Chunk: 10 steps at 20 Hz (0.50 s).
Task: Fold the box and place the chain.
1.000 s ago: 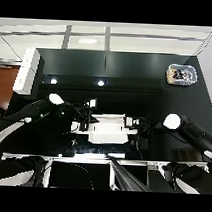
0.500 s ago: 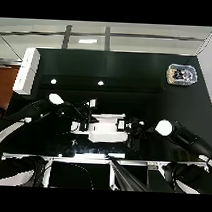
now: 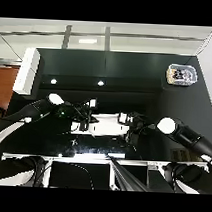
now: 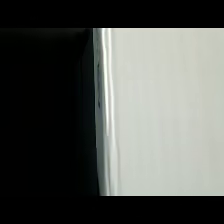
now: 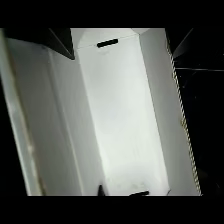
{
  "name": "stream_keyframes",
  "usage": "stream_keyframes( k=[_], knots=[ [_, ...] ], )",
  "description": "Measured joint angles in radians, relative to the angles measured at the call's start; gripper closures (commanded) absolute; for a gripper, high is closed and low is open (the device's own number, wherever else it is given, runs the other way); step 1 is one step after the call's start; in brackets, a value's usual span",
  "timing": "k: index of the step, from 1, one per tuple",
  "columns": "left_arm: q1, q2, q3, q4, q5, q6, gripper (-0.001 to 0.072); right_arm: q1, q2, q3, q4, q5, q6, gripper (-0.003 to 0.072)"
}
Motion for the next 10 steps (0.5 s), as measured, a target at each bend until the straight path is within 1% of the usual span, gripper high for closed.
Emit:
stream_keyframes(
  k=[5,10],
  knots=[
    [0.000,0.000,0.000,-0.002,0.001,-0.001,0.0685,-0.063,0.007,0.019,0.002,0.016,0.000,0.0008],
    [0.000,0.000,0.000,0.000,0.000,0.000,0.0685,-0.084,0.008,0.025,0.002,0.012,-0.002,0.0008]
  ],
)
